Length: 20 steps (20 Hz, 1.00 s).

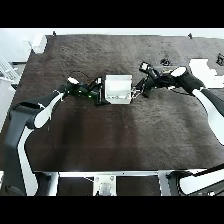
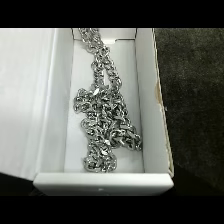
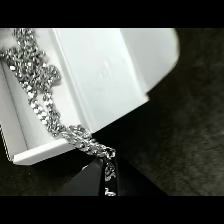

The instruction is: Fold the box and place the chain.

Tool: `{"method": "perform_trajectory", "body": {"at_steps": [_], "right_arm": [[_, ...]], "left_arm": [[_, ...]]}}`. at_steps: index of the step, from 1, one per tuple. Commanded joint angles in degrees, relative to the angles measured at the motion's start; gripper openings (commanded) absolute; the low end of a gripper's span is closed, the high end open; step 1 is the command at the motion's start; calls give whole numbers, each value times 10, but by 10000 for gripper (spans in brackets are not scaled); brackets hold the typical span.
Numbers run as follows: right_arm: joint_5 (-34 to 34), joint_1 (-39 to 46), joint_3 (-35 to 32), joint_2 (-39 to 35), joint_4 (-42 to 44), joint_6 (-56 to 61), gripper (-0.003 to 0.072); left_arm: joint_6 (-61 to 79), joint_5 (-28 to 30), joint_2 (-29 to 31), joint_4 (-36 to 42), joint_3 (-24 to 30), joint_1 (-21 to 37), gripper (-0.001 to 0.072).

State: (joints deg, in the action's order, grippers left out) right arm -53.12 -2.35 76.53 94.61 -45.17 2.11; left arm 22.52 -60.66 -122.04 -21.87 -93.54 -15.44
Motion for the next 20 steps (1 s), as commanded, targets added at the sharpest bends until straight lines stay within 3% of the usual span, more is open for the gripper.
{"method": "perform_trajectory", "body": {"at_steps": [1, 10, 20], "right_arm": [[-1, 1, 1, -52, 0, 54, 13], [12, -61, 5, -238, 2, 150, 13], [54, -140, 8, -227, 1, 200, 13]], "left_arm": [[0, 0, 0, 0, 0, 0, 471], [0, 0, 0, 0, 0, 0, 471], [0, 0, 0, 0, 0, 0, 471]]}}
